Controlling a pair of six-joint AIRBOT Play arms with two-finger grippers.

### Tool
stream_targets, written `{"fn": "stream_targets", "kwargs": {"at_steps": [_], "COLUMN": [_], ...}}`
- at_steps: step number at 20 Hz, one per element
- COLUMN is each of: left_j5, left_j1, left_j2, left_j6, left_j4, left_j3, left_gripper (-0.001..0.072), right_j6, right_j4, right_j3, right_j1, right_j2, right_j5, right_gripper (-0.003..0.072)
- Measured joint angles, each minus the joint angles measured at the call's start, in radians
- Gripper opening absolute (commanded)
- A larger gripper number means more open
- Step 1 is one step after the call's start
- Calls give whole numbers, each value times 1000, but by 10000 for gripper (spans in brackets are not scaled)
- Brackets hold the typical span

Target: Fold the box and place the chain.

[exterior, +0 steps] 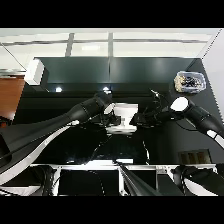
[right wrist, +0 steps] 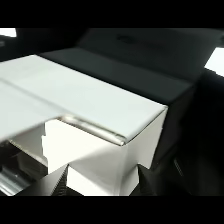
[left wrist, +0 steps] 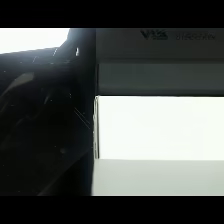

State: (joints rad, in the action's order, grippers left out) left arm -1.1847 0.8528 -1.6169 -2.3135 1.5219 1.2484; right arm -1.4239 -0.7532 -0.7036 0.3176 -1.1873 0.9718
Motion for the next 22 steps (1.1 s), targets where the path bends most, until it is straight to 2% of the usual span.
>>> {"fn": "stream_targets", "kwargs": {"at_steps": [7,13,14,15,22], "left_j5": [-4,-4,-4,-4,-2], "left_j1": [0,0,0,0,0], "left_j2": [0,0,0,0,0], "left_j6": [2,2,2,2,2], "left_j4": [2,3,3,3,3], "left_j3": [0,0,0,0,0], "left_gripper": [27,27,27,27,27], "right_j6": [-210,-390,-418,-442,-566], "right_j4": [-267,-432,-450,-465,-538], "right_j3": [-73,-139,-150,-162,-201], "right_j1": [87,194,211,227,273], "right_j2": [0,-26,-36,-45,-93], "right_j5": [15,12,13,14,59], "right_gripper": [477,476,449,366,359]}}
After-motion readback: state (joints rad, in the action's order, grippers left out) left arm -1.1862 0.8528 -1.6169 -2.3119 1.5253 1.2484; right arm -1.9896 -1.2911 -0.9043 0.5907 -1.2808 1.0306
